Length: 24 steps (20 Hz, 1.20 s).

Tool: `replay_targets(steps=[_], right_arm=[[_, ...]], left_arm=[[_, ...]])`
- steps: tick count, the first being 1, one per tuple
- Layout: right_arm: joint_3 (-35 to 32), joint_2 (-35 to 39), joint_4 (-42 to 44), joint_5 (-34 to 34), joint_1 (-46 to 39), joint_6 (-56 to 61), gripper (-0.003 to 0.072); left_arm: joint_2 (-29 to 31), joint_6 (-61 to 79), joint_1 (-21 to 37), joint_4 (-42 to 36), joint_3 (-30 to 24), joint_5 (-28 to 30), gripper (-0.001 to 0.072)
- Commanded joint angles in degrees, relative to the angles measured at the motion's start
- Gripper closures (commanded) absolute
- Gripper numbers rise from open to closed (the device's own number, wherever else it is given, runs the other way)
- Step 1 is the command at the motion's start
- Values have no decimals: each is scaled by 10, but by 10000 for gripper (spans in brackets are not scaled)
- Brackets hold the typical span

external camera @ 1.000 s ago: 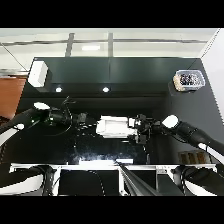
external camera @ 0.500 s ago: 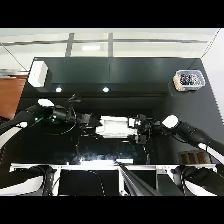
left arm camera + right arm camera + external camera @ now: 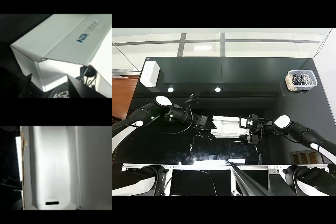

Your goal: Fold the box and place the chain.

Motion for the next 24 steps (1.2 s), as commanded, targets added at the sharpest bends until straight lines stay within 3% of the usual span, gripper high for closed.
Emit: replay_targets(steps=[1,6,14,20,24], right_arm=[[0,0,0,0,0,0,520],[0,0,0,0,0,0,520],[0,0,0,0,0,0,520],[0,0,0,0,0,0,519],[0,0,0,0,0,0,520]], left_arm=[[0,-90,-24,38,10,45,207],[0,-192,-87,106,41,101,207],[0,-329,-152,209,90,99,206],[0,-507,-220,391,102,118,206],[0,-608,-269,470,107,114,207]])
